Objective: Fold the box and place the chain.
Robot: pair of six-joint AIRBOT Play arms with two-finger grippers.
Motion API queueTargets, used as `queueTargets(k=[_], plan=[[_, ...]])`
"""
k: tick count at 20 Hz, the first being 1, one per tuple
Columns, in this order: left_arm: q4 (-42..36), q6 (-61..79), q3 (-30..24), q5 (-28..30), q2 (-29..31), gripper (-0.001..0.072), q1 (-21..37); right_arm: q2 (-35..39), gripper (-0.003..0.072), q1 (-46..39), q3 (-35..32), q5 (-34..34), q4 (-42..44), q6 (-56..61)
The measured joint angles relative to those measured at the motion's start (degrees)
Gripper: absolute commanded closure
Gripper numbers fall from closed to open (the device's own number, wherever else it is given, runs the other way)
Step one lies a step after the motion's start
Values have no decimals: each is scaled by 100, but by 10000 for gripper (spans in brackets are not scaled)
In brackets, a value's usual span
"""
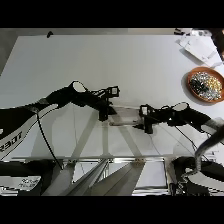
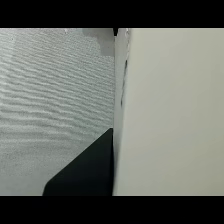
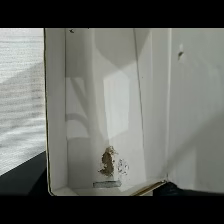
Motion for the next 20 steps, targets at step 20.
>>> queueTargets(k=[20], plan=[[0, 0, 0, 4, 0, 696, 0, 0, 273, 2, 0, -28, -20, 2]])
